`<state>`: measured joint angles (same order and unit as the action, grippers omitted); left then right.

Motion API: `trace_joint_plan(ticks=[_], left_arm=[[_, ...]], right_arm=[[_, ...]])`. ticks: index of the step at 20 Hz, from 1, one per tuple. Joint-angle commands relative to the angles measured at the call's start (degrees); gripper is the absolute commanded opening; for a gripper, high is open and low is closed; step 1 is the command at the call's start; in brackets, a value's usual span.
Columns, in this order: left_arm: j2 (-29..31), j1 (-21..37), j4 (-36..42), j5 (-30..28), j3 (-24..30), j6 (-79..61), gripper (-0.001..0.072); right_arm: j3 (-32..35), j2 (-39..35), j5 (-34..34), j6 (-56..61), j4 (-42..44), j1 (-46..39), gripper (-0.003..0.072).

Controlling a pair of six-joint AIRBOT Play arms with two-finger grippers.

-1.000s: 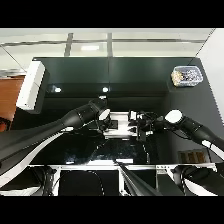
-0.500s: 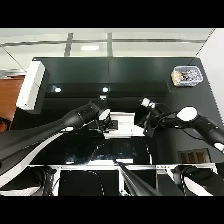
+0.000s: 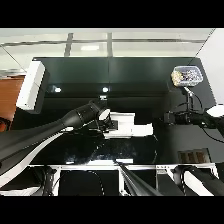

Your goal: Fold the box and place the chain.

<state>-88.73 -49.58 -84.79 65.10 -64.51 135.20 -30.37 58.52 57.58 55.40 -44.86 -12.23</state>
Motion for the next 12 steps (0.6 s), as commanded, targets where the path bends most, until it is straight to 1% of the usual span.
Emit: trace_joint_plan(ticks=[1, 3, 4, 6, 10, 12], left_arm=[[0.0, 0.0, 0.0, -0.1, 0.0, 0.0, 0.0028], [0.0, 0.0, -0.1, -0.1, 0.0, 0.0, 0.0028], [0.0, 0.0, -0.2, -0.1, 0.0, 0.0, 0.0028], [0.0, 0.1, -0.2, -0.1, 0.0, 0.0, 0.0028], [0.0, 0.1, -0.2, -0.1, 0.0, 0.0, 0.0028], [0.0, 0.1, -0.3, -0.1, 0.0, 0.0, 0.0028]], right_arm=[[0.5, 5.8, 5.6, 9.6, -0.7, -3.2, 0.0013], [0.6, 10.7, 10.4, 9.2, 0.6, -2.3, 0.0012], [0.6, 12.6, 11.1, 9.2, 0.9, -1.2, 0.0013], [0.6, 15.5, 10.7, 8.5, 2.4, 2.1, 0.0013], [0.6, 17.8, 6.2, 1.8, 14.5, 10.1, 0.0013], [-0.9, 17.8, 8.2, -0.8, 16.3, 12.7, 0.0013]])
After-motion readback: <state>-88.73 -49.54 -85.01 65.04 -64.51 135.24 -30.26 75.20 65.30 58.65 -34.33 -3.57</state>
